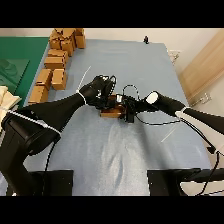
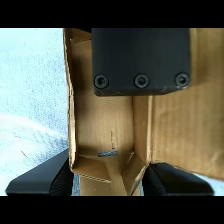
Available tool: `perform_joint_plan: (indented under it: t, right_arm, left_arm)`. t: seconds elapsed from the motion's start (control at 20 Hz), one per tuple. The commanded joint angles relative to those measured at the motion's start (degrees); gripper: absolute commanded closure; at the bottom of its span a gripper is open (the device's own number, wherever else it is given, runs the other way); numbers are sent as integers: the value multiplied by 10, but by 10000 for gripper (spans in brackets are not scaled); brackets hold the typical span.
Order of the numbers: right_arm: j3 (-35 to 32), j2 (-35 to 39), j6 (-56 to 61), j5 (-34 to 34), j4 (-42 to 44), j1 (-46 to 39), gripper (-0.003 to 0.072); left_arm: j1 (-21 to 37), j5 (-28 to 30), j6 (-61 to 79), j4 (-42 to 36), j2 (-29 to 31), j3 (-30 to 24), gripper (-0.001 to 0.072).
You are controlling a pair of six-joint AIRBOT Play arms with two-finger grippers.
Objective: Fold the box.
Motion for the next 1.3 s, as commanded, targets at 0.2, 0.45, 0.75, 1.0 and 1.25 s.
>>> perform_joint_plan:
  t: [0.2, 0.45, 0.75, 1.0, 1.25]
  right_arm:
    - [0, 0, 0, 2, 0, 0, 235]
    - [0, 0, 0, 2, 0, 0, 235]
    - [0, 0, 0, 2, 0, 0, 235]
    - [0, 0, 0, 2, 0, 0, 235]
    - [0, 0, 0, 2, 0, 0, 235]
  left_arm:
    - [5, -2, 35, -48, 2, 0, 524]
    - [6, -1, 33, -47, 2, 9, 323]
    - [6, 2, 35, -33, 28, 21, 323]
    - [19, -17, 36, -31, 48, 21, 322]
    - [20, -47, 56, -29, 51, 21, 246]
